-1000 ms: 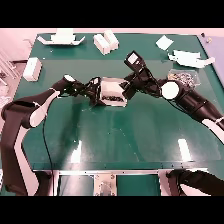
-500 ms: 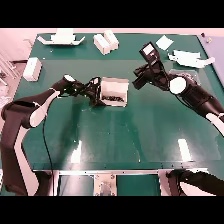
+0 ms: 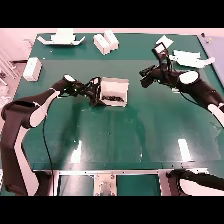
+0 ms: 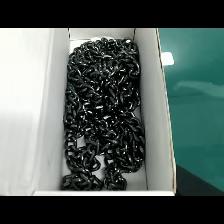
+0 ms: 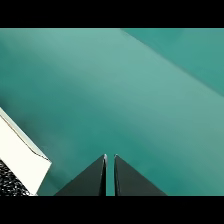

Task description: Fold the box and place the chain.

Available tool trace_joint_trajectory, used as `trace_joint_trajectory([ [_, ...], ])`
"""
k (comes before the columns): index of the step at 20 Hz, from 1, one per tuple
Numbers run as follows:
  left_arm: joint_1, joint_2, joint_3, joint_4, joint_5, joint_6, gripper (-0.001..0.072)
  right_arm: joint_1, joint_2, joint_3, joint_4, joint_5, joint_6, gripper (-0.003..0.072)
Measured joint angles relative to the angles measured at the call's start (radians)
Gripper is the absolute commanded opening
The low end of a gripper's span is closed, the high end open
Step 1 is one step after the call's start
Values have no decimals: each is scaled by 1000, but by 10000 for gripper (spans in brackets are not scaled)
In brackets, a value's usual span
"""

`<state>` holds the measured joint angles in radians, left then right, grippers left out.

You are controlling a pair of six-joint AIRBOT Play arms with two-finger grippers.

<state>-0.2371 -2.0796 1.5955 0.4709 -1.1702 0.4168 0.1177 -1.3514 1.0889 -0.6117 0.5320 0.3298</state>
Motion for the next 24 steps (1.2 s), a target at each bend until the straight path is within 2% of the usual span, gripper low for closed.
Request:
trace_joint_trajectory([
  [2,0,0,0,0,0,0,396,-51,-64,51,111,100,-68,77],
  [7,0,0,0,0,0,0,396,-102,-246,204,249,327,-129,77],
  [12,0,0,0,0,0,0,396,-106,-365,274,325,439,-134,78],
  [13,0,0,0,0,0,0,396,-101,-383,279,331,457,-133,98],
  [14,0,0,0,0,0,0,396,-94,-397,283,340,475,-132,203],
  [15,0,0,0,0,0,0,397,-85,-409,286,346,493,-132,235],
  [20,0,0,0,0,0,0,397,-58,-433,296,356,604,-109,236],
  [21,0,0,0,0,0,0,396,-55,-434,298,357,636,-101,246],
  [22,0,0,0,0,0,0,396,-52,-436,299,359,667,-91,305],
  [24,0,0,0,0,0,0,397,-45,-438,300,358,712,-77,314],
])
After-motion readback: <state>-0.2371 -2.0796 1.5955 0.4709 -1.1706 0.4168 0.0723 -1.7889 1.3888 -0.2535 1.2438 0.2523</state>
